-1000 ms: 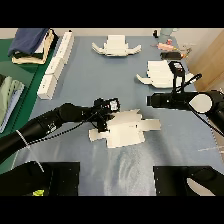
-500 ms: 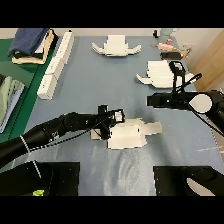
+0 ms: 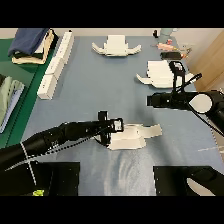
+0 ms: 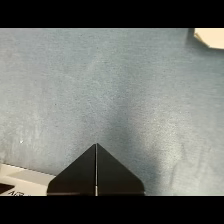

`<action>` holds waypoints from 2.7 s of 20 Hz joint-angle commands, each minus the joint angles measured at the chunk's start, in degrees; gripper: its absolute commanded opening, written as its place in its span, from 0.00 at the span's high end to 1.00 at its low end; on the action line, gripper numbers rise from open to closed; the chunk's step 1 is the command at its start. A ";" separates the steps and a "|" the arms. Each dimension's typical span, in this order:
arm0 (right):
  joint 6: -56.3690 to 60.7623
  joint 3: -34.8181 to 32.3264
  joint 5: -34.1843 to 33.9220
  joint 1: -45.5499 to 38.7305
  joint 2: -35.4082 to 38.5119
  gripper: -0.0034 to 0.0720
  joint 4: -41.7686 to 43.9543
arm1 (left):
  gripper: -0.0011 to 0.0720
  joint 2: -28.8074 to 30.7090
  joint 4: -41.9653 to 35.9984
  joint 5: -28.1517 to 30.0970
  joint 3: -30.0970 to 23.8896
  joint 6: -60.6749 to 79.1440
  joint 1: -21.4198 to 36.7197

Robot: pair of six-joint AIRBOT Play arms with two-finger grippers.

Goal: Fold the box.

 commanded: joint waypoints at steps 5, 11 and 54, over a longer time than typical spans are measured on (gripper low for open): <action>0.04 -0.02 0.02 0.04 0.02 0.95 0.07 | 0.97 3.15 0.31 -13.84 3.32 -3.87 4.24; 0.02 -0.02 0.04 0.07 0.04 0.95 0.09 | 0.97 2.60 0.07 -21.81 7.82 -3.89 9.03; 15.50 -0.96 38.88 6.80 5.33 0.95 0.42 | 0.97 -3.15 -2.51 -32.85 7.72 -4.92 9.03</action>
